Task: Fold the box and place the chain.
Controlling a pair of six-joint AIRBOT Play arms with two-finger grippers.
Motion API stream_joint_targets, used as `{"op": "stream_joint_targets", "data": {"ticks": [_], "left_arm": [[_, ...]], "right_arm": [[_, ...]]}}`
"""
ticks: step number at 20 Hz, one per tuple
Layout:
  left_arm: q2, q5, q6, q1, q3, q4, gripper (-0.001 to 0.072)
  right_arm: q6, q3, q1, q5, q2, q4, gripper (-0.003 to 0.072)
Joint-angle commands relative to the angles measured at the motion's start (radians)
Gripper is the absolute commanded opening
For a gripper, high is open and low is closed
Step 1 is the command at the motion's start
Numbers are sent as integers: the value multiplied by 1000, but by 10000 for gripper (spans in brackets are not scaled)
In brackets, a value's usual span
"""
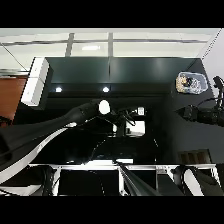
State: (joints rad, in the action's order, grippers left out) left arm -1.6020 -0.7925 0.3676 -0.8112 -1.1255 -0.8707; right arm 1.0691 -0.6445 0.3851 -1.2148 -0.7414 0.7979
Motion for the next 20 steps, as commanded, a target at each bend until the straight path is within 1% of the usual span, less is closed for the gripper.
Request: {"op": "stream_joint_targets", "data": {"ticks": [1, 2, 4, 6, 8, 9, 11, 12, 14, 16, 18, 20], "left_arm": [[63, -109, 304, 49, 3, -214, 288], [99, -159, 370, 101, 18, -242, 288], [195, -224, 491, 230, 77, -271, 288], [322, -240, 551, 388, 175, -282, 288], [470, -239, 563, 591, 301, -283, 288], [541, -252, 584, 709, 361, -293, 289], [650, -277, 610, 935, 451, -309, 288], [685, -285, 610, 1035, 475, -315, 288], [716, -282, 667, 1211, 481, -375, 287], [711, -276, 716, 1342, 473, -465, 287], [706, -257, 722, 1424, 473, -518, 287], [694, -219, 719, 1481, 473, -499, 288]], "right_arm": [[0, 0, 0, -5, 1, 0, 19], [0, 0, 1, -9, 1, 0, 19], [0, 0, 0, -8, 1, 0, 19], [1, 0, 0, -16, 1, -3, 19], [1, 0, 0, -24, 1, -21, 19], [0, 0, 0, -23, 1, -24, 19], [0, 0, 0, -20, 1, -24, 19], [0, 0, 0, -17, 1, -24, 19], [0, 0, 0, -11, 1, -24, 19], [0, 0, 0, -11, 1, -24, 19], [1, 0, 0, -11, 1, -24, 19], [0, 0, 0, -7, 1, -24, 19]]}}
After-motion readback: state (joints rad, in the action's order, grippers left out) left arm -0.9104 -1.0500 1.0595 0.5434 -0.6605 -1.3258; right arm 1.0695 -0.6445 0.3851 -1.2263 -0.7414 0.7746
